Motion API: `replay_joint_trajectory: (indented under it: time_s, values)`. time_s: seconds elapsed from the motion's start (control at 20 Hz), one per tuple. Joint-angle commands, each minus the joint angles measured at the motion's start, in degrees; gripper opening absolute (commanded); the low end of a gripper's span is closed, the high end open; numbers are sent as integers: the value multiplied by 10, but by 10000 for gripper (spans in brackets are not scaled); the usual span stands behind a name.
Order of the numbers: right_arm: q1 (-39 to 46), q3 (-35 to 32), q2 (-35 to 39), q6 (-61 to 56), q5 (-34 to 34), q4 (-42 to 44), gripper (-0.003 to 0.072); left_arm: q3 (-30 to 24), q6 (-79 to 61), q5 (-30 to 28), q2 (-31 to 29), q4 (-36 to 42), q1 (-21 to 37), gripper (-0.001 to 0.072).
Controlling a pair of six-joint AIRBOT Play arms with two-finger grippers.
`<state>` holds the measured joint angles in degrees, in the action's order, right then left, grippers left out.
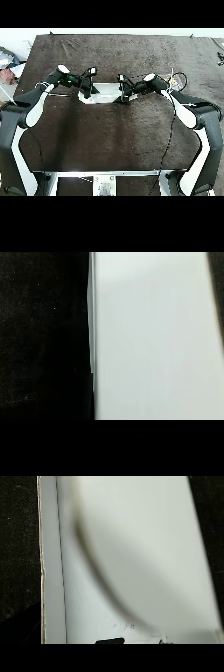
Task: Fold the box and place the chain.
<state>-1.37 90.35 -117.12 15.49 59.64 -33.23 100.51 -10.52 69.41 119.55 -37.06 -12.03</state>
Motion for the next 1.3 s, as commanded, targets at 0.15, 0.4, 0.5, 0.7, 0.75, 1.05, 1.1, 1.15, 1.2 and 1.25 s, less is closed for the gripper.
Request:
replay_joint_trajectory:
  time_s: [0.15,0.4,0.5,0.7,0.75,1.05,1.1,1.15,1.2,1.25]
  values:
    - [0,0,0,0,-5,1,325,0,0,1,0,0,1,15]
    - [0,0,0,0,-5,1,325,0,0,2,0,1,1,19]
    - [0,0,0,0,-5,1,325,0,0,3,0,1,1,285]
    - [0,0,0,0,-5,1,325,2,-1,6,0,2,1,284]
    - [0,0,0,0,-5,1,325,2,-1,10,0,2,2,285]
    - [0,0,0,0,-5,1,325,35,-3,101,0,18,45,421]
    - [0,0,0,0,-5,1,325,47,-3,121,0,21,54,421]
    - [0,0,0,0,-5,1,325,59,-3,141,0,27,64,421]
    - [0,0,0,0,-5,1,325,70,-2,157,0,33,72,421]
    - [0,0,0,0,-5,1,325,80,-2,171,0,35,81,421]
